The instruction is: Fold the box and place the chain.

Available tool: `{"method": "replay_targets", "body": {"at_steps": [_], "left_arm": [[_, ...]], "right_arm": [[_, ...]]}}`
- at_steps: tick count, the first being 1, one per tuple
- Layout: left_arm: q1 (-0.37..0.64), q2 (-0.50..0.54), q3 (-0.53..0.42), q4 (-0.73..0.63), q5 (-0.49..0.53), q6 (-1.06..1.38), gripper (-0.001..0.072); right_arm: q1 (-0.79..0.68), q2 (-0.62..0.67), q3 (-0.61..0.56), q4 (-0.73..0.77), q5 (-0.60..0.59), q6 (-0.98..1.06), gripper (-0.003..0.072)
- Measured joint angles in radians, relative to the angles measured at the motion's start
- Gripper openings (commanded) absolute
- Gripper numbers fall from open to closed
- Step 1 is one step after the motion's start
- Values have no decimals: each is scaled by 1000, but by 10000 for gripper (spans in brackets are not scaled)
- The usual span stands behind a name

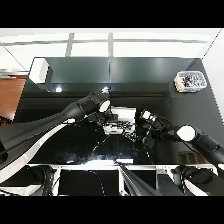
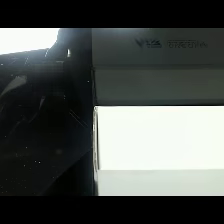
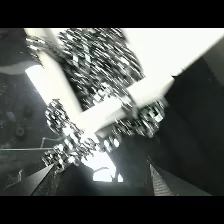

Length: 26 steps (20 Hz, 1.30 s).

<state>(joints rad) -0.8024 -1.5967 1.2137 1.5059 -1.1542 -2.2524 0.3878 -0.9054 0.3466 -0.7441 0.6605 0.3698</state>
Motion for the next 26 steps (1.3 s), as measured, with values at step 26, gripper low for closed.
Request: {"method": "replay_targets", "body": {"at_steps": [26], "left_arm": [[0,0,0,0,-3,0,28]], "right_arm": [[7,-144,-2,72,-72,-223,720]]}}
